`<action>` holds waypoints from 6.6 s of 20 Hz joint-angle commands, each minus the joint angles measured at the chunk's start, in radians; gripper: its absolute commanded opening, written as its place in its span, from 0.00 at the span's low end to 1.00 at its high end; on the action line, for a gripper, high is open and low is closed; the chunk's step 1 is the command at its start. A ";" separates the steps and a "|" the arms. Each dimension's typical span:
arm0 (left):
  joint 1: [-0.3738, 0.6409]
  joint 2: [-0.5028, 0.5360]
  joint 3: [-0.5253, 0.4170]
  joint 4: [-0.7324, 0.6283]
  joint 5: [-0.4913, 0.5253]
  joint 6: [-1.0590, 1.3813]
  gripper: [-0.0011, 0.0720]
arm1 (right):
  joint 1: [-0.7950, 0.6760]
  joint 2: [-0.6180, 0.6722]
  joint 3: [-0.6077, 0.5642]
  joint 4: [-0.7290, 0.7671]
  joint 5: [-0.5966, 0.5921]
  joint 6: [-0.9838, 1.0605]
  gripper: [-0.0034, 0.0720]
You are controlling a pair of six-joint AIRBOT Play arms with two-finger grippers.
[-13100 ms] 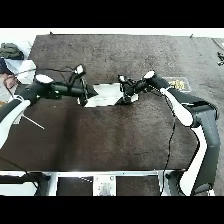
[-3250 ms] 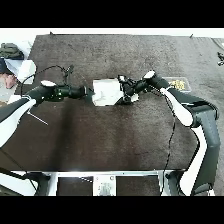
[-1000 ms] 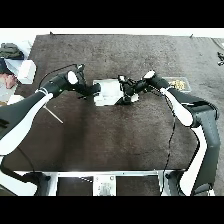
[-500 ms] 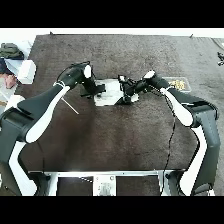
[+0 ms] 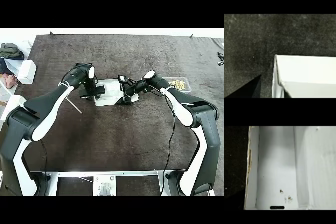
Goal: Fold the box and place the chain.
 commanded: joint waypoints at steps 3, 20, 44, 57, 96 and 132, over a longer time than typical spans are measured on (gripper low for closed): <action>-0.010 -0.002 0.002 0.026 0.014 0.020 0.38 | 0.000 0.000 0.000 0.000 0.000 0.000 0.60; -0.013 0.001 0.010 0.016 -0.008 0.256 0.60 | 0.000 0.000 0.000 0.000 0.000 0.000 0.60; 0.313 0.426 -0.491 -0.776 0.369 1.548 0.60 | 0.000 0.000 0.000 0.000 0.000 0.000 0.60; 0.445 0.120 -0.262 -1.036 0.134 2.007 0.60 | 0.000 0.000 0.000 0.000 0.000 0.000 0.60; 0.387 -0.018 -0.326 -0.966 -0.014 2.539 1.00 | 0.000 0.000 0.000 0.000 0.000 0.000 0.60; 0.324 -0.042 -0.276 -0.994 0.185 2.549 1.00 | 0.000 0.000 0.000 0.000 0.000 0.000 0.60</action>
